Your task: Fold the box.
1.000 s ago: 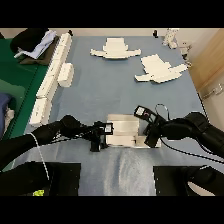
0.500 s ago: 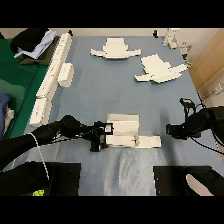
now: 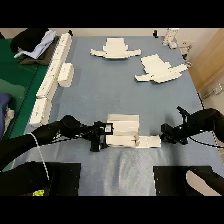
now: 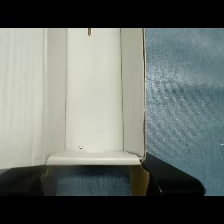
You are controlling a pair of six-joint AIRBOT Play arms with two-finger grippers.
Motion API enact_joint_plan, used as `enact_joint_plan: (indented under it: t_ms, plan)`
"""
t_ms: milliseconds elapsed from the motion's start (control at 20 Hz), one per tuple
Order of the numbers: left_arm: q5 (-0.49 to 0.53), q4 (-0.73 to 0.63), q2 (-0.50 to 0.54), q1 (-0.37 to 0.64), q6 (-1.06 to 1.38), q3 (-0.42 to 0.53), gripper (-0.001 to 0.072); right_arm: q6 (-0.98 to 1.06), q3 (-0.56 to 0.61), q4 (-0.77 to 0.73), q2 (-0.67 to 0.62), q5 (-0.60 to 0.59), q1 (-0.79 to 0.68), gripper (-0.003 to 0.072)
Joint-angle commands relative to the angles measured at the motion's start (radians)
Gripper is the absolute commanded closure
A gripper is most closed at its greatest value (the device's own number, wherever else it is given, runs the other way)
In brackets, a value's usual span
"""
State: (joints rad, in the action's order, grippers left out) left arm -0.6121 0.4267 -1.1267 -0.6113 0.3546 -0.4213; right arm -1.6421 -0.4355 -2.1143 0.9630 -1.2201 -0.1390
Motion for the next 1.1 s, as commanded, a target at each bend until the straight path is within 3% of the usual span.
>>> enact_joint_plan:
  t_ms: [0,200,400,750,900,950,1050]
  plan:
    - [0.0,0.0,0.0,0.0,0.0,0.0,0.0175,-0.054,0.005,-0.084,-0.002,-0.069,-0.009,0.0687]
    - [0.0,0.0,0.0,0.0,0.0,0.0,0.0175,-0.09,0.007,-0.108,-0.017,-0.077,-0.008,0.0686]
    - [0.0,0.0,0.0,0.0,0.0,0.0,0.0175,-0.126,0.047,-0.143,-0.016,-0.001,-0.002,0.0686]
    - [0.0,0.0,-0.001,0.0,0.0,0.0,0.0175,-0.14,0.057,-0.201,-0.015,0.068,0.173,0.0686]
    - [0.0,0.0,0.0,0.0,0.0,0.0,0.0175,-0.137,-0.012,-0.24,-0.024,0.036,0.217,0.0684]
    - [0.0,0.0,0.0,0.0,0.0,0.0,0.0175,-0.13,-0.04,-0.239,-0.031,0.027,0.221,0.0668]
    - [0.0,0.0,0.0,0.0,0.0,0.0,0.0175,-0.098,-0.08,-0.239,-0.037,0.012,0.222,0.0378]
